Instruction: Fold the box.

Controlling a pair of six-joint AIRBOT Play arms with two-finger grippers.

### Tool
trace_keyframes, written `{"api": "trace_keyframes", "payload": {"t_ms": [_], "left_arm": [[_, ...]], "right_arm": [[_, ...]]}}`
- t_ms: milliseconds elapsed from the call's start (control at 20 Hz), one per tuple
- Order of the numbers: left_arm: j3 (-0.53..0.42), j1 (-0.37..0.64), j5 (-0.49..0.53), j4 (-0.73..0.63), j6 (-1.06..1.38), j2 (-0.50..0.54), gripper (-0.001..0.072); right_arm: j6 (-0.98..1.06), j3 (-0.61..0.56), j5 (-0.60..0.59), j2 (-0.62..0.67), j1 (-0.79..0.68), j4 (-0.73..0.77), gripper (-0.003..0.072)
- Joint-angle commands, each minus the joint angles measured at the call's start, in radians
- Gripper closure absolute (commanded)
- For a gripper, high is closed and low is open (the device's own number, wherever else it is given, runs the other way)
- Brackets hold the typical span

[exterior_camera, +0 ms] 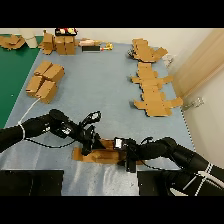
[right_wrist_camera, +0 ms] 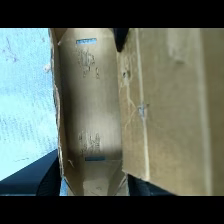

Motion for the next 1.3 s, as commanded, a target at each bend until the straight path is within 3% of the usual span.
{"api": "trace_keyframes", "payload": {"t_ms": [0,500,650,1250], "left_arm": [[0.001,0.0,0.0,0.0,0.0,0.0,0.0695],[0.001,0.0,0.0,0.0,0.0,0.0,0.0694],[0.001,0.0,0.0,0.0,0.0,0.0,0.0695],[0.001,0.0,0.0,0.0,0.0,0.0,0.0695]], "right_arm": [[-0.021,0.001,-0.001,0.0,0.001,-0.021,0.0231],[-0.024,0.036,-0.022,0.0,0.001,-0.084,0.0241],[-0.024,0.034,-0.029,-0.013,0.001,-0.078,0.0169],[-0.024,0.034,-0.06,-0.013,0.001,-0.066,0.014]]}}
